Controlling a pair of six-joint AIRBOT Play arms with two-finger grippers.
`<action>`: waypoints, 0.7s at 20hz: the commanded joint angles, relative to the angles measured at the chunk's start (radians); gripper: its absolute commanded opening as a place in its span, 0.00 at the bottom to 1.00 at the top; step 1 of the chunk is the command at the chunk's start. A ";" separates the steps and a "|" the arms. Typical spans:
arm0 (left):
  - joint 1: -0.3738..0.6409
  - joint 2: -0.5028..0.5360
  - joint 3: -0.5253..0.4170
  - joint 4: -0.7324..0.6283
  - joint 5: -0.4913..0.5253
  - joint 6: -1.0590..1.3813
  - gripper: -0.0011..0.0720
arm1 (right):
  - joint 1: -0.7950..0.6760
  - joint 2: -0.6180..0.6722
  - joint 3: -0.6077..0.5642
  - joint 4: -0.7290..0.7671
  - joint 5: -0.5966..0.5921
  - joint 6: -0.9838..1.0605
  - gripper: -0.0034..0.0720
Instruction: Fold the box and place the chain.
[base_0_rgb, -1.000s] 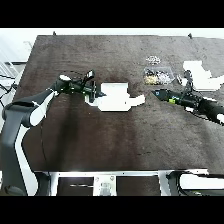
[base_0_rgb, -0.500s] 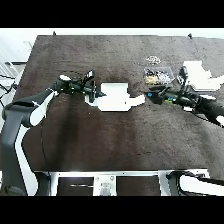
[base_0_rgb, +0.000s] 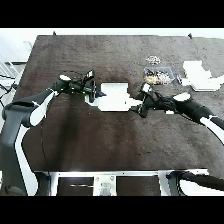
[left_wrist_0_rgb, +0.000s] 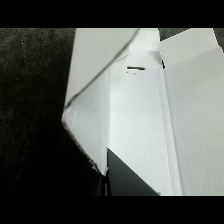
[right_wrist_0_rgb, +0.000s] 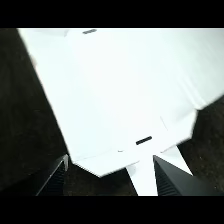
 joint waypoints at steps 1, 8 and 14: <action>0.000 0.000 0.001 0.000 0.001 0.000 0.04 | 0.055 0.000 0.000 -0.096 -0.046 -0.014 0.90; 0.000 -0.001 0.001 0.000 0.001 0.000 0.04 | 0.103 -0.049 0.001 -0.113 -0.105 -0.021 0.90; 0.000 -0.001 0.001 0.000 0.001 0.000 0.04 | 0.127 -0.097 0.054 -0.035 -0.162 -0.021 0.90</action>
